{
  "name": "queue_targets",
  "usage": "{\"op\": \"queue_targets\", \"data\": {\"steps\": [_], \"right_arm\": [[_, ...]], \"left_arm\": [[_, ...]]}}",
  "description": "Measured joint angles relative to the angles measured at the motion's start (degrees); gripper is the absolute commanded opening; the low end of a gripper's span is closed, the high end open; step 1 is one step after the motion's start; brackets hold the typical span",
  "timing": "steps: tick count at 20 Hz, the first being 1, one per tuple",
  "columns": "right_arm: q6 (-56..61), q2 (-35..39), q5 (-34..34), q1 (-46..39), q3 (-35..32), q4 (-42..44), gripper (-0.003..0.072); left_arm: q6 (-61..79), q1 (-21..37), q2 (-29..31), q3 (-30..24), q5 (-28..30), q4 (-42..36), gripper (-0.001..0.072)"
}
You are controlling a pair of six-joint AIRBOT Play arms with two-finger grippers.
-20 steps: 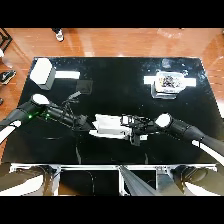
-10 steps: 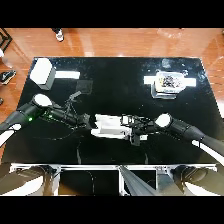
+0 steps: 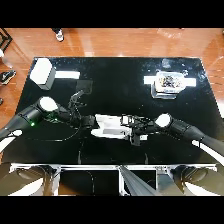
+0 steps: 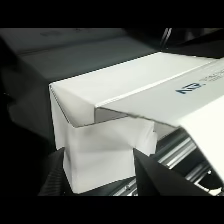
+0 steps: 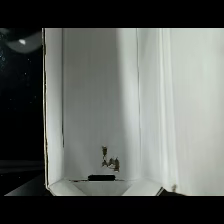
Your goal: Fold the box and place the chain.
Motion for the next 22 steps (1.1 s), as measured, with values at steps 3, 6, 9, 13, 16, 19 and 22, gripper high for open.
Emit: {"op": "queue_targets", "data": {"steps": [3,6,9,13,16,19,22], "right_arm": [[0.0,0.0,0.0,0.0,0.0,0.0,0.0338],[0.0,0.0,0.0,0.0,0.0,0.0,0.0338],[0.0,0.0,0.0,0.0,0.0,0.0,0.0338],[0.0,0.0,0.0,0.0,0.0,0.0,0.0338],[0.0,0.0,0.0,0.0,0.0,0.0,0.0338],[0.0,0.0,0.0,0.0,0.0,0.0,0.0338],[0.0,0.0,0.0,0.0,0.0,0.0,0.0338]], "left_arm": [[-2.4,-2.2,0.2,0.2,1.6,1.0,0.0531],[-4.8,-3.6,0.2,0.8,2.7,2.1,0.0531],[-7.6,-4.9,0.3,1.4,2.9,4.3,0.0531],[-12.2,-7.2,0.3,1.8,3.7,8.6,0.0531],[-15.8,-9.4,0.3,1.9,4.9,11.2,0.0531],[-19.2,-11.1,0.3,1.9,6.6,13.4,0.0531],[-21.2,-11.8,0.3,1.9,7.9,14.6,0.0531]]}}
